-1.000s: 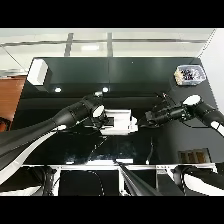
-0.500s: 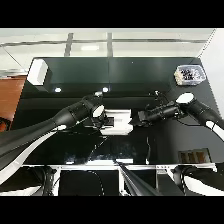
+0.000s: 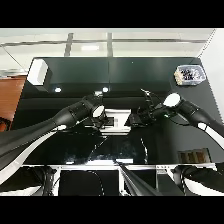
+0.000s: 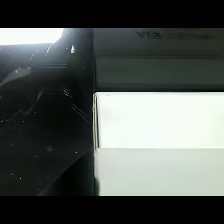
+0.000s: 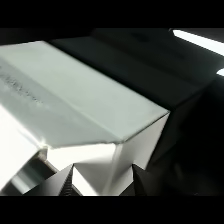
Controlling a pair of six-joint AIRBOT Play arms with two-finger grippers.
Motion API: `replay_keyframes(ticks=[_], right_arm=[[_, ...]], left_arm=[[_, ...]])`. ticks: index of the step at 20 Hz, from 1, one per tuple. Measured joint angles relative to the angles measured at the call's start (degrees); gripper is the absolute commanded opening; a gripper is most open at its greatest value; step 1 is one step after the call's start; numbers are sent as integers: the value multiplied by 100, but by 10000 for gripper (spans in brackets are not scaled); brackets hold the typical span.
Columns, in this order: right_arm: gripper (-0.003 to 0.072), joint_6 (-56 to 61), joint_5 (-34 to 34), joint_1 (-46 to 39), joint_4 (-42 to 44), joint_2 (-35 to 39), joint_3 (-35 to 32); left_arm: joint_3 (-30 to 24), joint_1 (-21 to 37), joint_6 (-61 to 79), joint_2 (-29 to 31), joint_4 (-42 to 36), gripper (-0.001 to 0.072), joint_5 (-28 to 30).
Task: Fold the box and place the chain.
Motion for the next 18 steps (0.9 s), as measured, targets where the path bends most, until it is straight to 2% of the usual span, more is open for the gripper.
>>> replay_keyframes(ticks=[9,15,18], right_arm=[[378,2494,-446,994,-2057,-289,667],[377,4647,92,1744,-3856,-640,1283],[377,5237,205,1993,-4310,-743,1373]], left_arm=[[0,0,2,2,0,26,-2],[0,0,0,0,0,26,-2],[0,0,2,0,0,26,-4]])
